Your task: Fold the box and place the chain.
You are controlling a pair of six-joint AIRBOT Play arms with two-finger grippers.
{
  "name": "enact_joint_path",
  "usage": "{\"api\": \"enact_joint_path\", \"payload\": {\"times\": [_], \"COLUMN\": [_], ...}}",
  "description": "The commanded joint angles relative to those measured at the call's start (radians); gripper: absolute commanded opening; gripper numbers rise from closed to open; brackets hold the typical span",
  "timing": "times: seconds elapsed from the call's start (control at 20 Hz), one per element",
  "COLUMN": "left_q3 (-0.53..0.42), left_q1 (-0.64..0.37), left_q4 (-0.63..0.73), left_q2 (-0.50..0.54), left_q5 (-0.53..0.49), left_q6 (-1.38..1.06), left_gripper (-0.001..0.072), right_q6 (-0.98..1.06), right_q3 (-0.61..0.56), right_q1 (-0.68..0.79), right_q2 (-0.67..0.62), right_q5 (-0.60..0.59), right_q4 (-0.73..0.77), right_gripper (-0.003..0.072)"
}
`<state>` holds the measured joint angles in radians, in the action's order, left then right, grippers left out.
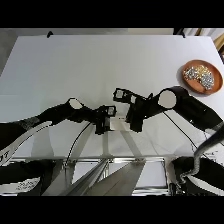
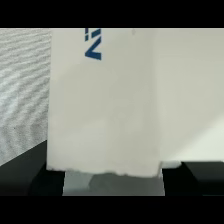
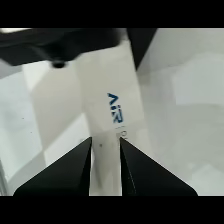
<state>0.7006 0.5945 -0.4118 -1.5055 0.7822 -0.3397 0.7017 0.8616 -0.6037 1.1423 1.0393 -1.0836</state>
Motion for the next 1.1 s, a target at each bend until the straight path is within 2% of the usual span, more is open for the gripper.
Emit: {"api": "enact_joint_path", "payload": {"times": [0.0,0.1,0.25,0.75,1.05], "left_q3": [0.000,0.000,0.000,0.000,0.000], "left_q1": [0.000,0.000,0.000,0.000,0.000], "left_q4": [0.000,0.000,0.000,0.000,0.000], "left_q2": [0.000,0.000,0.000,0.000,0.000], "left_q5": [0.000,0.000,0.000,0.000,0.000], "left_q6": [0.000,0.000,0.000,0.000,0.000], "left_gripper": [0.0253,0.0253,0.0253,0.0253,0.0253], "right_q6": [-0.012,-0.018,-0.021,-0.019,-0.019], "right_q3": [-0.025,-0.029,-0.029,-0.030,-0.051], "right_q1": [-0.032,-0.039,-0.039,-0.039,-0.039], "right_q2": [-0.023,-0.023,-0.023,-0.023,-0.023], "right_q5": [0.002,0.002,-0.001,-0.080,-0.100], "right_q4": [0.001,0.001,-0.008,-0.086,-0.099], "right_gripper": [0.0203,0.0227,0.0320,0.0308,0.0228]}}
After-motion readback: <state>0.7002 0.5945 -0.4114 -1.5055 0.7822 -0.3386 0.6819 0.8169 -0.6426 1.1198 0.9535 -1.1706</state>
